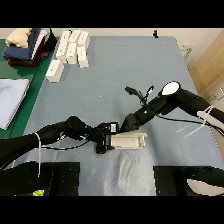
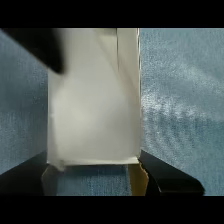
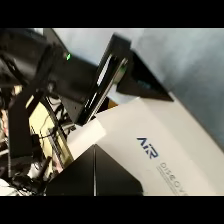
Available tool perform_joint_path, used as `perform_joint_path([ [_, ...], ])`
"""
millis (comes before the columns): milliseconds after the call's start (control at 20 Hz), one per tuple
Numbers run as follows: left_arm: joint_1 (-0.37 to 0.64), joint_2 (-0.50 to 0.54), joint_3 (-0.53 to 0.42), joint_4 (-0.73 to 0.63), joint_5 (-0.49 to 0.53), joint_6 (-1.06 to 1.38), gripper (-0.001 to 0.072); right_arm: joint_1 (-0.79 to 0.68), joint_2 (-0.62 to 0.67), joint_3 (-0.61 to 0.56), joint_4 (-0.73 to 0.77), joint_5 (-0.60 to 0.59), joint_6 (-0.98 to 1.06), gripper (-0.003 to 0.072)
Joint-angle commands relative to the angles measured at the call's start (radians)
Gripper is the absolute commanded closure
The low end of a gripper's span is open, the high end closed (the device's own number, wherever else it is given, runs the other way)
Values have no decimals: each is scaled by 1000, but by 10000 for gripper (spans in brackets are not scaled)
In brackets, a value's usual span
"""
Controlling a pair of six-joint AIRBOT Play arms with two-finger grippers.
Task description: Fold the box.
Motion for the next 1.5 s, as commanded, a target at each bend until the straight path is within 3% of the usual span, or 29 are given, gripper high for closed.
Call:
perform_joint_path([
  [0,0,0,1,0,0,0,304,113,64,-75,-52,-66,-2,686],
  [500,0,0,1,0,0,0,304,243,340,-277,-450,-429,-34,686],
  [900,0,0,1,0,0,0,304,243,542,-280,-397,-460,-76,685],
  [1150,0,0,1,0,0,0,304,243,581,-280,-354,-460,-77,685],
  [1450,0,0,1,0,0,0,304,241,532,-280,-522,-671,-98,685],
])
